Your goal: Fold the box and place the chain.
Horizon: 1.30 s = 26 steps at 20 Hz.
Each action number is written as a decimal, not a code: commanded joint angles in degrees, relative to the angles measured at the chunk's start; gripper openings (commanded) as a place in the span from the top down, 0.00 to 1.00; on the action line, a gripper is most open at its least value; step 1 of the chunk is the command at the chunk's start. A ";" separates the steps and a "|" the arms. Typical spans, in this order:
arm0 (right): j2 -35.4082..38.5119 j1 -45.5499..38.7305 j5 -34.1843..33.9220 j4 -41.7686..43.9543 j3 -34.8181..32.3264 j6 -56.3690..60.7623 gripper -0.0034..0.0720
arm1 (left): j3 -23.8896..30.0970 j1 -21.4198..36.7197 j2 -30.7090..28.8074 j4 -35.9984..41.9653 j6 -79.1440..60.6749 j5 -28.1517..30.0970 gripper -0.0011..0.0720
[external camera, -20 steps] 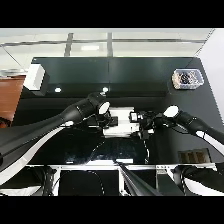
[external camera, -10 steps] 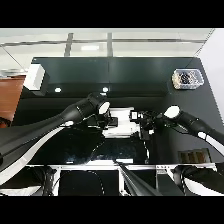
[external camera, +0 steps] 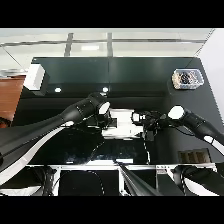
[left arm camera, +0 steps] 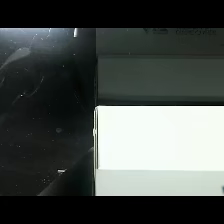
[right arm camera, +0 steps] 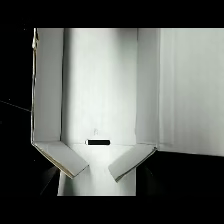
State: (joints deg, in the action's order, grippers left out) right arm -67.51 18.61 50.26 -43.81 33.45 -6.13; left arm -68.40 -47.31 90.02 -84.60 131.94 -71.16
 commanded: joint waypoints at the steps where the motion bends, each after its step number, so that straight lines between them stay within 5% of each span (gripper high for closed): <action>1: 0.24 0.00 0.33 2.38 0.07 0.37 0.40 | -0.07 0.00 0.00 -0.13 0.04 0.26 0.94; 2: 0.24 0.02 0.61 2.69 0.07 0.37 0.54 | -0.07 0.00 0.00 -0.13 0.04 0.31 0.94; 5: 0.22 0.11 1.90 3.78 0.07 3.61 0.56 | -0.07 0.00 0.00 -0.13 0.04 0.63 0.94; 7: 0.20 0.11 2.25 3.78 0.04 4.70 0.75 | -0.07 0.00 0.00 -0.13 0.04 0.61 0.94; 14: -0.98 3.32 -2.36 13.11 0.04 5.25 0.74 | -0.07 0.00 0.00 -0.02 0.02 0.61 0.94; 24: -2.60 5.20 -5.51 13.11 0.02 5.40 0.74 | -0.07 0.00 0.00 -0.02 0.04 1.09 0.94; 26: -2.60 5.20 -5.55 13.14 0.02 6.34 0.46 | -0.07 0.00 0.00 0.00 0.04 1.14 0.94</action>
State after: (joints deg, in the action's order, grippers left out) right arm -70.06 23.73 45.08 -30.74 33.45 -0.56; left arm -68.40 -47.31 90.02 -84.62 132.11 -70.00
